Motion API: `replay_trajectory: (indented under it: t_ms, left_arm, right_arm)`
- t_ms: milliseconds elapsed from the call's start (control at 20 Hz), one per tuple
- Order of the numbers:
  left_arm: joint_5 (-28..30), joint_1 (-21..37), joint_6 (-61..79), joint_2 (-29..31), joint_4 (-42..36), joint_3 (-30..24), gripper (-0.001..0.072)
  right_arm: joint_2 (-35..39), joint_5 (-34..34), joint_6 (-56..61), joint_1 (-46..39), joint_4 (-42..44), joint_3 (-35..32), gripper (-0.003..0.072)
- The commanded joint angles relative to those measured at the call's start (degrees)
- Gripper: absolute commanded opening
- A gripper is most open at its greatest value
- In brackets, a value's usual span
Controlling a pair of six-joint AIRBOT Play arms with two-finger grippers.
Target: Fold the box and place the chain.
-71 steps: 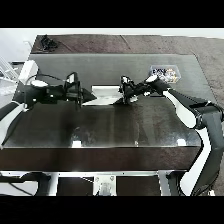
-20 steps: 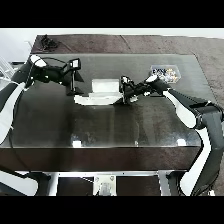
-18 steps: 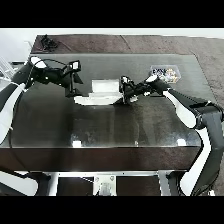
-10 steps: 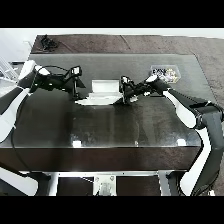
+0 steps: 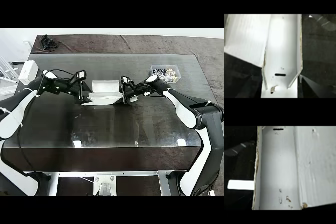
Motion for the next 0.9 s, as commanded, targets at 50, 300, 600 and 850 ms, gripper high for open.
replay_trajectory:
  t_ms: [50,300,600,850]
  left_arm:
    - [0.2,-0.2,0.07,-0.24,1.64,-0.02,0.0652]
    - [0.31,-0.2,-0.07,-0.24,2.38,-0.02,0.0453]
    - [0.22,-0.2,0.17,-0.24,2.36,-0.02,0.0278]
    - [-0.15,-1.55,0.74,-0.26,2.05,-0.02,0.0278]
  right_arm:
    - [-0.04,0.0,0.02,-0.04,0.02,-0.02,0.0508]
    - [-0.04,0.0,0.02,-0.04,0.02,-0.02,0.0508]
    - [-0.04,0.0,0.02,-0.04,0.02,-0.02,0.0508]
    - [-0.04,0.0,0.02,-0.04,0.02,-0.02,0.0508]
